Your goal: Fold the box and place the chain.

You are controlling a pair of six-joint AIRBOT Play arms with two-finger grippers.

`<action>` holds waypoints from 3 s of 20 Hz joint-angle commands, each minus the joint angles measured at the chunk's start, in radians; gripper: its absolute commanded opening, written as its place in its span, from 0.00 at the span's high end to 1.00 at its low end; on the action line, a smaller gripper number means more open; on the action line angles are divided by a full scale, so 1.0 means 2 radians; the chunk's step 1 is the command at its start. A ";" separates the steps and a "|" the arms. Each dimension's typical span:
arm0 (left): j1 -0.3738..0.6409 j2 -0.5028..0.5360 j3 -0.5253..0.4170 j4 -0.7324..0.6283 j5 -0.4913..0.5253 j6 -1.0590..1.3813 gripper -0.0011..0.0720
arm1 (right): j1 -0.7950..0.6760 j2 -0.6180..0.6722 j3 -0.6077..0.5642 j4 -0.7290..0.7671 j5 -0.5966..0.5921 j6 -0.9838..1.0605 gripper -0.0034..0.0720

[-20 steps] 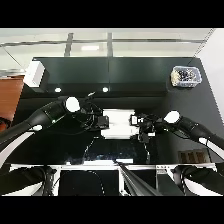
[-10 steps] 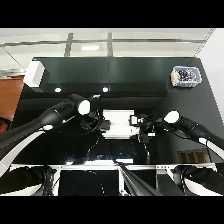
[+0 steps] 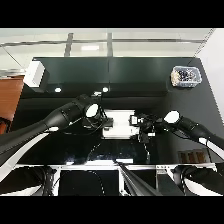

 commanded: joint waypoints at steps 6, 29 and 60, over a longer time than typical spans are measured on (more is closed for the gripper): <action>-0.026 -0.024 0.007 0.004 0.003 -0.048 0.29 | 0.000 0.000 0.000 0.000 0.000 0.000 0.41; -0.026 -0.036 0.009 -0.003 0.012 -0.038 0.40 | 0.000 0.000 0.000 0.000 0.000 0.000 0.41; -0.026 -0.035 0.009 0.018 -0.015 -0.046 0.95 | 0.017 0.055 0.001 -0.064 0.031 0.039 0.39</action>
